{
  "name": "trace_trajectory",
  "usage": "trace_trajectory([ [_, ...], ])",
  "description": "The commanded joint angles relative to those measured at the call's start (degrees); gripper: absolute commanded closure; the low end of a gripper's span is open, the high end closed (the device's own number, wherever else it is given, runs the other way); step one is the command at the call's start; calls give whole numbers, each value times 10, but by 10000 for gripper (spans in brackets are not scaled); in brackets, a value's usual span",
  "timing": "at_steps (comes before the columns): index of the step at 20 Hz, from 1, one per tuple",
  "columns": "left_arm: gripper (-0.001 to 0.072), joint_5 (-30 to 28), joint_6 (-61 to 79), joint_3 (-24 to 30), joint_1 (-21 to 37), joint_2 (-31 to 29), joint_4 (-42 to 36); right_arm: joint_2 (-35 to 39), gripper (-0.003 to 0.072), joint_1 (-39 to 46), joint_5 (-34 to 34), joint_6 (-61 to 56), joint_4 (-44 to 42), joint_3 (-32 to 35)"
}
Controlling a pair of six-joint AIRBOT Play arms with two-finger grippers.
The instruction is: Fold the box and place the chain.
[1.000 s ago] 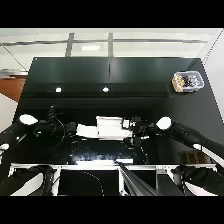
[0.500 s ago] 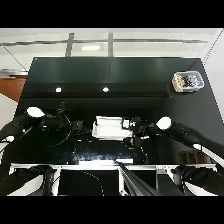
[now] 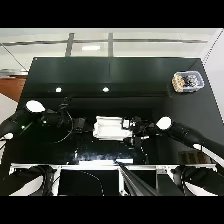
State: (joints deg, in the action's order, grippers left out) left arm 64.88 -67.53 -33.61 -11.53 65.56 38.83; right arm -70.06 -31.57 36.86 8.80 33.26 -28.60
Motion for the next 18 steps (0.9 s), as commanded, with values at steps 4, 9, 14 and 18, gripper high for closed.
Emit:
trace_trajectory([
  [4, 7, -139, -123, -3, -120, -2, 83, 0, 200, 0, 0, 0, 0, 0],
  [9, 8, -168, -149, -4, -134, -2, 86, 0, 200, 0, 0, 0, 0, 0],
  [14, 17, -198, -184, -3, -152, -25, 116, 0, 200, 0, 0, 0, 0, 0],
  [18, 18, -252, -315, -4, -223, -60, 242, 0, 200, 0, 0, 0, 0, 0],
])
